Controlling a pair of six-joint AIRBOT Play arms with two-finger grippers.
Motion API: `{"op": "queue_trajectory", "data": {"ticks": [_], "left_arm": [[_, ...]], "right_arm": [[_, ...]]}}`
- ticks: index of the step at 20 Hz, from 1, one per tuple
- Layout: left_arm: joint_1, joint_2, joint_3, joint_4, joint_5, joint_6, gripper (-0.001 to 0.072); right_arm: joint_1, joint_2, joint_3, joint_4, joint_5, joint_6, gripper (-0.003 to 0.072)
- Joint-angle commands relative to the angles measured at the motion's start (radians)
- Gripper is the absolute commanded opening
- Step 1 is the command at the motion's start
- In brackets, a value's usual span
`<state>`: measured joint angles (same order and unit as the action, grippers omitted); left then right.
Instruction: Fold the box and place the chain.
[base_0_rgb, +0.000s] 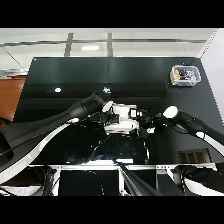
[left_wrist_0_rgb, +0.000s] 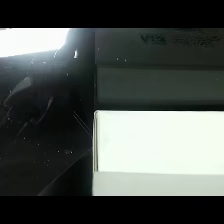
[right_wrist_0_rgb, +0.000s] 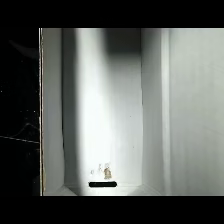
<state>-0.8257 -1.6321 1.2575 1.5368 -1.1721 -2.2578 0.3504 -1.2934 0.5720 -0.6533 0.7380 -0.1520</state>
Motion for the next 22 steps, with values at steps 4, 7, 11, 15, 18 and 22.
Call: {"op": "queue_trajectory", "data": {"ticks": [4,7,11,15,18,22], "left_arm": [[0.000,0.000,0.004,-0.004,0.008,0.002,0.0030],[0.000,0.000,0.004,-0.009,0.008,0.002,0.0030],[0.000,-0.003,0.004,-0.026,-0.016,0.001,0.0029],[0.002,-0.003,0.004,-0.027,-0.035,-0.039,0.0028],[0.002,-0.003,0.004,-0.027,-0.037,-0.039,0.0028],[0.002,-0.003,0.004,-0.027,-0.035,-0.039,0.0028]], "right_arm": [[0.001,0.000,0.000,-0.001,0.002,-0.002,0.0009],[0.001,0.000,0.000,-0.002,0.002,-0.002,0.0009],[0.000,0.000,0.001,-0.001,0.019,0.008,0.0345],[-0.037,0.059,0.010,-0.010,0.097,0.046,0.0435],[-0.079,0.108,0.010,-0.010,0.108,0.051,0.0436],[-0.081,0.110,0.010,-0.029,0.131,0.053,0.0640]]}}
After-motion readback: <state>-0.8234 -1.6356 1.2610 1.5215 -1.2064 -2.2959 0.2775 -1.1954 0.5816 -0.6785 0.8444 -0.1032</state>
